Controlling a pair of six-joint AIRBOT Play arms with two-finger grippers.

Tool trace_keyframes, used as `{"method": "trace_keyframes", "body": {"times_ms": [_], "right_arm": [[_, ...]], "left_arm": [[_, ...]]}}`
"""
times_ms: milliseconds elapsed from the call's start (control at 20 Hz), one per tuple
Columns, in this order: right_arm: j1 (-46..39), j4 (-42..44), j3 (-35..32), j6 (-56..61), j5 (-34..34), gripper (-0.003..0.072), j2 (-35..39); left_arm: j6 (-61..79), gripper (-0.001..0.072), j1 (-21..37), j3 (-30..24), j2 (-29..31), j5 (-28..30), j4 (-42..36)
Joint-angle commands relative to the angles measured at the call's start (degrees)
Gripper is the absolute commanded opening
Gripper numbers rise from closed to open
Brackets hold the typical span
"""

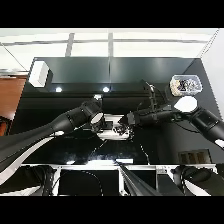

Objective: Fold the box and place the chain.

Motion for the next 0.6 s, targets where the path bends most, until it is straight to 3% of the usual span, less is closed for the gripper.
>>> {"method": "trace_keyframes", "body": {"times_ms": [0,100,300,400,500,550], "right_arm": [[0.8,-0.3,-0.7,0.0,-2.1,0.0019,0.0],[0.0,-0.5,-0.7,-0.2,-1.5,0.0406,0.0],[-12.5,-1.0,0.5,-7.0,11.3,0.0407,1.9],[-20.9,-8.0,0.3,-11.8,16.6,0.0406,3.8],[-24.3,-17.1,-3.9,-14.8,15.6,0.0406,4.4],[-24.0,-17.0,-7.0,-18.7,12.9,0.0408,4.4]], "left_arm": [[0.0,0.0027,0.0,0.0,0.0,0.0,0.0],[0.0,0.0026,0.0,0.0,0.0,0.0,0.0],[0.0,0.0026,0.0,0.0,0.0,0.0,0.0],[0.0,0.0027,0.0,0.0,0.0,0.0,0.0],[0.0,0.0026,0.0,0.0,0.0,0.0,0.0],[0.0,0.0027,0.0,0.0,0.0,0.0,0.0]]}}
